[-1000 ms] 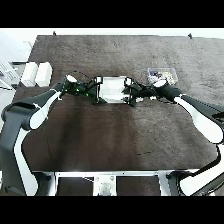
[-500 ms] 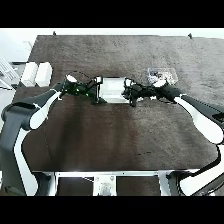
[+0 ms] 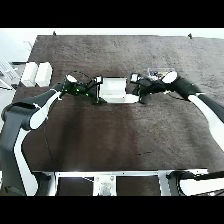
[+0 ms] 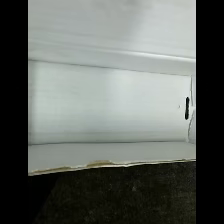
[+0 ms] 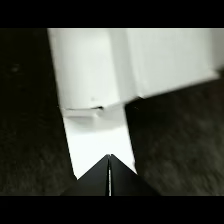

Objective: Fold the box and place the chain.

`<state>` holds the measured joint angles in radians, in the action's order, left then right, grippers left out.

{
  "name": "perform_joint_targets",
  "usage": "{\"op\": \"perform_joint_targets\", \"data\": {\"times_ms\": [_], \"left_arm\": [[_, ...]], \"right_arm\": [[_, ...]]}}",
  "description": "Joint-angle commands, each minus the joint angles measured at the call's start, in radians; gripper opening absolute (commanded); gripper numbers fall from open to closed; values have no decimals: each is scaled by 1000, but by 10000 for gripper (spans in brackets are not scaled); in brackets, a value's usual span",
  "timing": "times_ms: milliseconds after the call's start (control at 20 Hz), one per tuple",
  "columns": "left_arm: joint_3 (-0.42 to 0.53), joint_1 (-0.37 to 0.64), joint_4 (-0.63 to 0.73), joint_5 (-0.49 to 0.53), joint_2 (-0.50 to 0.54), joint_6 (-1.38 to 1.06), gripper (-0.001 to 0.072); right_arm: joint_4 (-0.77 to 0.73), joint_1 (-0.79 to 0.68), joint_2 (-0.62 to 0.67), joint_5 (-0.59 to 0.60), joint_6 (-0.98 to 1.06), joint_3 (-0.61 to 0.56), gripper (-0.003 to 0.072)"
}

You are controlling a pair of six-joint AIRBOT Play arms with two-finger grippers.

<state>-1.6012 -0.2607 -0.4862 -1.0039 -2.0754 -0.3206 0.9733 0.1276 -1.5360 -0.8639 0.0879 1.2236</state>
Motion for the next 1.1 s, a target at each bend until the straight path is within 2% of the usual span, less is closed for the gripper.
{"op": "perform_joint_targets", "data": {"times_ms": [0,100,200,300,400,700,850,1050], "left_arm": [[0,0,0,1,0,0,415],[0,0,0,1,0,-1,415],[0,0,0,1,0,-1,415],[0,0,0,1,0,-1,415],[0,0,0,1,0,-1,415],[0,0,0,1,0,-1,415],[0,0,0,1,0,-1,415],[0,0,0,1,0,-1,415]], "right_arm": [[-26,-93,109,-16,263,1,13],[-87,-190,116,-18,461,0,13],[-88,-270,83,-22,710,0,13],[-91,-313,22,-84,858,0,12],[-93,-310,-41,-137,877,0,12],[-182,-217,-186,-140,881,1,12],[-241,-144,-234,-140,880,6,12],[-245,-80,-251,-152,881,68,12]]}}
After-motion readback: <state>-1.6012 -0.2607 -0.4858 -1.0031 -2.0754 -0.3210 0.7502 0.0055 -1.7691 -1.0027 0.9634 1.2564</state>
